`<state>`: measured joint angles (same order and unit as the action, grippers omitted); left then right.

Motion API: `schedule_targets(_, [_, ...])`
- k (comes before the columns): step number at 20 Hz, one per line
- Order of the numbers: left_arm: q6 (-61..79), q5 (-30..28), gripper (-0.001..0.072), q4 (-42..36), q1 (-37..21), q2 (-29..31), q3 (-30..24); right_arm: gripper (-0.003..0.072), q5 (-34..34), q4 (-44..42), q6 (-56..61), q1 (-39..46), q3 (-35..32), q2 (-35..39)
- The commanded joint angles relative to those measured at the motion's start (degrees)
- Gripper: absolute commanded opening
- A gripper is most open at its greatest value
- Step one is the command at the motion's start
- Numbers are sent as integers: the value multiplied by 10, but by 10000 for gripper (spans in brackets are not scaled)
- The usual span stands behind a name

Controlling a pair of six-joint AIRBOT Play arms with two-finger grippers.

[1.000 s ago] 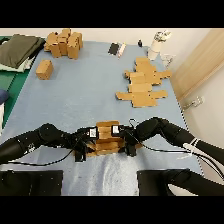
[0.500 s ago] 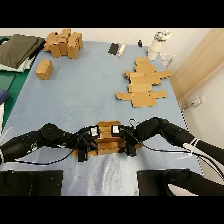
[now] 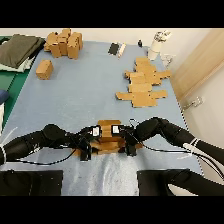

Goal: Fold the box.

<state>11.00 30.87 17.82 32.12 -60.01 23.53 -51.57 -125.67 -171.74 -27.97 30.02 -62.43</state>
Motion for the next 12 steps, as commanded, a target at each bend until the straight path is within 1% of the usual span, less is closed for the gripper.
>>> schedule_targets(1, [6, -3, 483, -3, 1, -1, 0, 521, 0, 0, 0, 0, 0, 0])
schedule_targets(6, [6, -5, 482, -2, 0, -1, 0, 521, 0, 0, 0, 0, 0, 0])
schedule_targets(7, [4, -10, 444, -1, 0, -1, 0, 521, 0, 0, 0, 0, 0, 0])
schedule_targets(8, [-9, -17, 181, 8, 0, 2, 0, 521, 0, 0, 0, 0, 0, 0])
schedule_targets(9, [-31, -24, 31, 23, -1, 7, 0, 521, 0, 0, 0, 0, 0, 0])
schedule_targets(11, [-117, -24, 31, 86, -7, 28, 0, 521, 0, 0, 0, 0, 0, 0])
schedule_targets(12, [-183, -19, 31, 142, -14, 44, 0, 521, 0, 0, 0, 0, 0, 0])
